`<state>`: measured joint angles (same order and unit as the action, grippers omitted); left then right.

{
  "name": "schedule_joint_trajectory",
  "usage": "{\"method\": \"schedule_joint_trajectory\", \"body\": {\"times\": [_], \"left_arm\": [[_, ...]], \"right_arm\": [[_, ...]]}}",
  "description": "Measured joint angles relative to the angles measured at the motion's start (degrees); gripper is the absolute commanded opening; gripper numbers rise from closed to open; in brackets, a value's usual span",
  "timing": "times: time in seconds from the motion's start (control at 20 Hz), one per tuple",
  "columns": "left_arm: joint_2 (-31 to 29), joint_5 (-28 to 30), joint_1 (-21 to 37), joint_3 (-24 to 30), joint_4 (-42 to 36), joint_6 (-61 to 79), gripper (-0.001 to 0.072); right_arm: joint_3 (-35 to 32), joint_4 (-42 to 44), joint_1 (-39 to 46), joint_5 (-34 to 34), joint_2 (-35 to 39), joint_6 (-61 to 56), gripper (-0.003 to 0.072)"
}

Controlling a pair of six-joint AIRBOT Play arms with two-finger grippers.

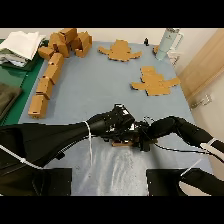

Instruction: Fold the box.

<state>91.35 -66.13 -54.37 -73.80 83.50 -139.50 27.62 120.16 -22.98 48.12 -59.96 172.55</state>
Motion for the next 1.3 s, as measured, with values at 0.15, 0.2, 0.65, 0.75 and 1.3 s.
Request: {"method": "schedule_joint_trajectory", "body": {"times": [0.15,0.2,0.65,0.75,1.3], "left_arm": [[0.0,-1.1,1.3,-1.4,-0.7,0.2,0.0566],[0.0,-1.4,2.2,-1.9,-1.3,0.3,0.0566],[0.0,-13.3,13.1,-3.2,-17.1,16.6,0.0566],[0.0,-16.9,15.6,-3.2,-19.1,22.0,0.0566],[0.0,-20.8,27.0,-3.2,-24.7,49.3,0.0565]], "right_arm": [[0.0,0.1,0.0,0.0,0.0,-0.3,0.0512],[0.0,0.0,0.0,0.0,0.0,-0.2,0.0512],[0.0,0.0,0.0,0.0,0.0,-0.1,0.0512],[0.0,0.0,0.0,0.0,0.0,0.0,0.0512],[0.0,0.0,0.0,0.0,0.0,0.0,0.0512]]}}
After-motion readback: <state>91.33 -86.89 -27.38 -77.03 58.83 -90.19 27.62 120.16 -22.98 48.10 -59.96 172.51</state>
